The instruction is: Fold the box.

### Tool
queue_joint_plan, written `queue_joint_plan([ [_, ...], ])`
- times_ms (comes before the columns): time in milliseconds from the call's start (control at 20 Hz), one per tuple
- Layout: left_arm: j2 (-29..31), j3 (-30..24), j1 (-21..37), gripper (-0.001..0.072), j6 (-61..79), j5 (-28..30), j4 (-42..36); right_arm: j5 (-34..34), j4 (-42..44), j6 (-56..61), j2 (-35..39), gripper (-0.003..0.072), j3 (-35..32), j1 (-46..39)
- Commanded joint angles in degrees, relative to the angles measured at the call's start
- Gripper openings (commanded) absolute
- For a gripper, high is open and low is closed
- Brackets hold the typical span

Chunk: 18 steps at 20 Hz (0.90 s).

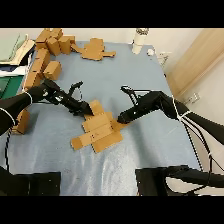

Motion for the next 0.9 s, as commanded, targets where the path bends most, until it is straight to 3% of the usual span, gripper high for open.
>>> queue_joint_plan([
  [0,-0.6,0.0,0.0,0.0341,5.2,-1.9,-5.0,0.2,-0.1,0.0,0.0,0.0003,0.0,0.2],
  [300,-1.0,0.0,0.2,0.0337,5.4,-5.9,-4.3,0.6,-0.3,0.0,0.0,0.0003,0.0,0.2],
  [400,-1.0,0.0,0.2,0.0108,6.3,-5.9,-4.3,0.7,-0.6,0.0,0.0,0.0003,0.0,0.2],
  [600,-1.0,0.0,0.2,0.0102,7.5,-6.0,-4.3,0.7,-0.8,0.0,0.0,0.0003,0.0,0.2],
  [650,-1.0,0.0,0.2,0.0013,8.3,-6.1,-4.3,0.7,-0.8,0.0,0.0,0.0003,0.0,0.2],
  [700,-1.0,0.0,0.2,0.0013,9.8,-6.4,-4.5,0.8,-0.8,0.0,0.0,0.0004,0.0,0.2],
  [750,-1.0,0.0,0.2,0.0012,11.6,-6.6,-5.0,1.0,-0.8,0.0,0.0,0.0032,0.0,0.2],
  [850,-1.0,0.5,0.1,0.0012,15.2,-6.5,-5.5,2.4,-1.9,1.2,0.0,0.0331,0.0,0.1],
])
